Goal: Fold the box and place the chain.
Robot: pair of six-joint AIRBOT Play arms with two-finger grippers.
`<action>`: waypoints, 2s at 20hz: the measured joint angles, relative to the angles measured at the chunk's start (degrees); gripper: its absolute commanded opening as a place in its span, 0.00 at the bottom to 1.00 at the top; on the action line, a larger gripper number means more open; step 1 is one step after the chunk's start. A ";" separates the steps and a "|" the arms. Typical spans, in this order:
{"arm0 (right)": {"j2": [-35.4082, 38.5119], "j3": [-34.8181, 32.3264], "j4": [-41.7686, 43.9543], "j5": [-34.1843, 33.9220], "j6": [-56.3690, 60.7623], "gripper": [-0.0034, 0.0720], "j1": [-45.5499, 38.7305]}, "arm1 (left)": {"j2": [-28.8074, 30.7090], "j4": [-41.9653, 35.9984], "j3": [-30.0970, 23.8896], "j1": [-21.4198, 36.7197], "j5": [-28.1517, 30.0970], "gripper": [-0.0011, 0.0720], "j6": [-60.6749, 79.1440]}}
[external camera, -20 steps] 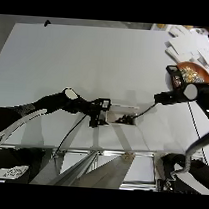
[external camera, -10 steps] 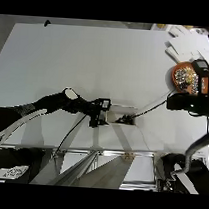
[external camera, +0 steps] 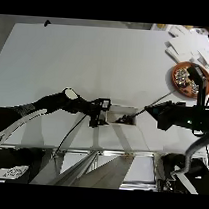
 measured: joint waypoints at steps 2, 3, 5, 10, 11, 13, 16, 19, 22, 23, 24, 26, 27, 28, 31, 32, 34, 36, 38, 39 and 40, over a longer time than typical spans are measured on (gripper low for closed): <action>0.09 -0.20 2.73 -0.90 -0.74 0.06 1.64 | 0.00 0.00 0.00 0.00 0.00 0.55 0.00; 0.13 -0.42 3.82 -1.29 -0.96 0.06 2.10 | 0.00 -0.02 0.00 0.00 0.00 0.55 0.00; 0.13 -1.31 5.95 -1.88 -1.20 0.06 2.73 | 0.00 0.00 0.00 0.00 0.00 0.55 0.00; -0.11 -6.05 8.52 -4.92 -1.60 0.06 3.30 | 0.00 -0.02 0.00 0.00 0.00 0.55 0.00; -0.39 -7.06 8.72 -5.99 -1.60 0.06 3.34 | 0.00 0.00 0.00 0.00 0.00 0.55 -0.02; -1.53 -8.59 9.55 -8.11 -1.99 0.06 3.37 | 0.00 -0.02 0.00 0.00 0.00 0.55 0.00; -4.46 -9.68 12.41 -10.54 -4.48 0.06 3.39 | 0.00 -0.02 0.00 0.00 0.00 0.55 -0.02; -8.35 -10.10 14.01 -11.72 -6.16 0.12 3.39 | 0.00 -0.02 0.00 0.00 0.00 0.55 -0.02; -10.88 -10.25 14.91 -11.28 -6.99 0.29 3.39 | 0.00 -0.02 0.00 0.00 0.00 0.55 -0.02; -11.26 -10.27 15.43 -11.10 -7.23 0.29 3.39 | 0.00 -0.02 0.00 0.00 0.00 0.55 -0.02; -11.52 -10.14 16.11 -10.97 -7.82 0.29 3.39 | 0.00 -0.02 0.00 0.00 0.00 0.55 0.00; -11.82 -9.18 17.44 -10.62 -8.98 0.28 3.39 | 0.00 -0.02 0.00 0.00 0.00 0.55 0.00; -11.91 -8.13 17.86 -10.23 -9.42 0.23 3.34 | 0.00 -0.02 0.00 0.00 0.00 0.55 0.00; -12.02 -6.84 18.10 -9.73 -9.81 0.12 2.99 | 0.00 0.00 0.00 0.00 0.00 0.55 0.00; -12.94 -1.46 18.10 -8.31 -11.96 0.06 -1.18 | 0.00 0.00 0.00 0.00 0.00 0.55 -0.02; -13.73 0.26 18.05 -8.20 -12.83 0.06 -3.13 | 0.00 -0.02 0.00 0.00 0.00 0.55 0.00; -16.04 2.40 17.14 -8.81 -13.73 0.06 -6.21 | 0.00 0.00 0.00 0.00 0.00 0.55 0.00; -19.76 3.58 12.83 -9.64 -14.21 0.06 -8.11 | 0.00 -0.02 0.00 0.00 0.00 0.55 0.00; -24.44 4.20 4.50 -10.73 -12.50 0.06 -9.16 | 0.00 0.00 0.00 0.00 0.00 0.55 0.00; -26.97 4.37 0.00 -11.54 -10.58 0.06 -9.46 | 0.00 0.00 0.00 0.00 0.00 0.55 0.00; -29.38 4.50 -4.02 -12.37 -8.63 0.07 -9.68 | 0.00 0.00 0.00 0.00 0.00 0.55 -0.02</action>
